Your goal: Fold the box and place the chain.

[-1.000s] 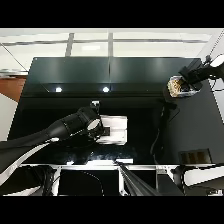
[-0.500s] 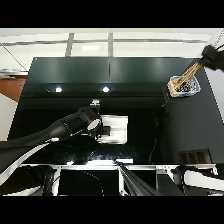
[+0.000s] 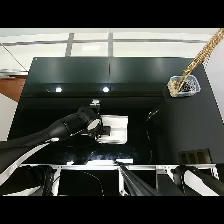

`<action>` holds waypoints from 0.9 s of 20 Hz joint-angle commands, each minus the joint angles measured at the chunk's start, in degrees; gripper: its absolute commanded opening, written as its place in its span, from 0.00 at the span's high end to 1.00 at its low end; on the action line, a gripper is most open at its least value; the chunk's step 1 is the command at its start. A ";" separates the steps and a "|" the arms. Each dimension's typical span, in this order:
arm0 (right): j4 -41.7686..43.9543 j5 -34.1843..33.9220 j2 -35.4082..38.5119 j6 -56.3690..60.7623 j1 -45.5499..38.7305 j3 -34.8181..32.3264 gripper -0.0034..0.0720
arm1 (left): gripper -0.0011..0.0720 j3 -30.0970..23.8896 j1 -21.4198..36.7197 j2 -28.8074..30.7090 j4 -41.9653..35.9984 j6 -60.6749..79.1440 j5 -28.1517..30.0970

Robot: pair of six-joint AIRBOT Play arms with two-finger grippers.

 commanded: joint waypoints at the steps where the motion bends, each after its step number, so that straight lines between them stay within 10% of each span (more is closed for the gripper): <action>1: 3.48 4.22 5.20 -2.49 3.58 0.22 0.92 | 0.95 0.02 0.00 0.00 -0.22 0.04 -0.13; 18: 9.73 14.99 10.12 -3.13 30.05 -14.95 0.92 | 0.95 0.02 0.00 0.00 -0.22 0.02 -0.17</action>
